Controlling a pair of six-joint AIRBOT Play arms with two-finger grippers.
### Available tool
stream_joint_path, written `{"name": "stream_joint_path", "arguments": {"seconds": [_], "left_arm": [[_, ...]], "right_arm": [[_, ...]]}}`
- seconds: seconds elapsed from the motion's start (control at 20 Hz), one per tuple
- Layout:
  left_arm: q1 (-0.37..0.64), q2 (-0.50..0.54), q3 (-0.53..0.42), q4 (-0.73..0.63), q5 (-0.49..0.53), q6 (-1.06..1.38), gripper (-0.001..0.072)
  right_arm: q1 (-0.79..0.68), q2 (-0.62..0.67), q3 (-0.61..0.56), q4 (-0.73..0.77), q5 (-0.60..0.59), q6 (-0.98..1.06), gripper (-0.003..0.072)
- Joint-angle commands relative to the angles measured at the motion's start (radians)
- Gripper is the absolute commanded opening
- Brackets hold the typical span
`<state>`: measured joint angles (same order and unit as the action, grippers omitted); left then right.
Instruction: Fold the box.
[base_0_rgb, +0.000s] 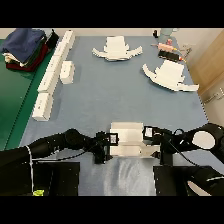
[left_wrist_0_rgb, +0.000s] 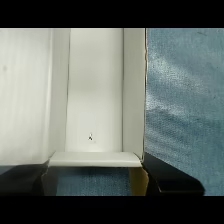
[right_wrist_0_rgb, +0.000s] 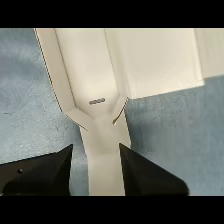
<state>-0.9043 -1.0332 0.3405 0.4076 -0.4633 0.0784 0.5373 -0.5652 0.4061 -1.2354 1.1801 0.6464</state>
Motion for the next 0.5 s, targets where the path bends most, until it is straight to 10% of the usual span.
{"name": "stream_joint_path", "arguments": {"seconds": [0.0,0.25,0.45], "left_arm": [[0.000,0.000,0.001,0.000,0.000,0.000,0.0467],[0.000,0.000,0.001,0.000,0.000,0.000,0.0466],[0.000,0.000,0.001,0.000,0.000,0.000,0.0466]], "right_arm": [[0.035,0.001,-0.060,0.014,-0.151,-0.114,0.0478],[0.050,0.001,-0.113,0.092,-0.265,-0.180,0.0476],[0.051,0.001,-0.113,0.142,-0.254,-0.187,0.0295]]}}
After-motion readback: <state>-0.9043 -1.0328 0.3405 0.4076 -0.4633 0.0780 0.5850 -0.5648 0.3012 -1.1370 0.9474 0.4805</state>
